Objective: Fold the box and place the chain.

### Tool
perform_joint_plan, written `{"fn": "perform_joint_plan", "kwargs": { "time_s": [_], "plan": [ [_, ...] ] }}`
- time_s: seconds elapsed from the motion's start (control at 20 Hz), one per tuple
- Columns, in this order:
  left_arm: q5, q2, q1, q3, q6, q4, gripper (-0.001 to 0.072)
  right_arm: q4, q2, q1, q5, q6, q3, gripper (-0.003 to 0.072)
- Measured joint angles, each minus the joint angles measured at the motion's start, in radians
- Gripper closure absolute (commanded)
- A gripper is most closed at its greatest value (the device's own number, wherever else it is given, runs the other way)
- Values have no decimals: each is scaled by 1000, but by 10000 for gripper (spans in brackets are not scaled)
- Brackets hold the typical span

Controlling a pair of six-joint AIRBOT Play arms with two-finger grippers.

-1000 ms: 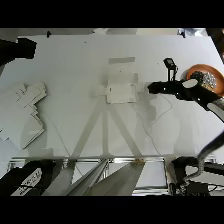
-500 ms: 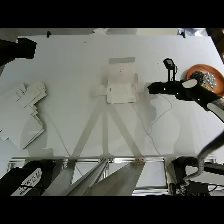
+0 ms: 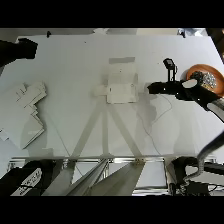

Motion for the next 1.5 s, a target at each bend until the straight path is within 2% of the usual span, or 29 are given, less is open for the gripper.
{"fn": "perform_joint_plan", "kwargs": {
  "time_s": [0.05, 0.3, 0.5, 0.65, 0.75, 0.8, 1.0, 1.15, 1.3, 1.5],
  "plan": [
    [-7, 0, 0, 0, 1, -4, 207, 0, 0, 0, 0, 0, 0, 675],
    [-48, -43, -39, 0, 67, -18, 206, 0, 0, 0, 0, 0, 0, 675],
    [-126, -171, -119, 41, 124, -21, 200, 0, 0, 0, 0, 0, 0, 675],
    [-238, -316, -180, 142, 146, -22, 189, 0, 0, 0, 0, 0, 0, 675],
    [-305, -419, -210, 232, 153, -26, 3, 0, 0, 0, 0, 0, 0, 675],
    [-338, -477, -224, 283, 154, -29, -9, 0, 0, 0, 0, 0, 0, 675],
    [-454, -687, -263, 479, 195, -76, -9, 0, 0, 0, 4, 0, 0, 675],
    [-508, -805, -279, 583, 301, -199, -8, 0, 0, 0, 3, 0, 0, 675],
    [-510, -881, -291, 636, 399, -333, -8, 0, 0, 0, 3, 0, 0, 675],
    [-498, -959, -314, 671, 478, -427, -8, 0, 0, 0, 1, 0, 0, 675]
  ]
}}
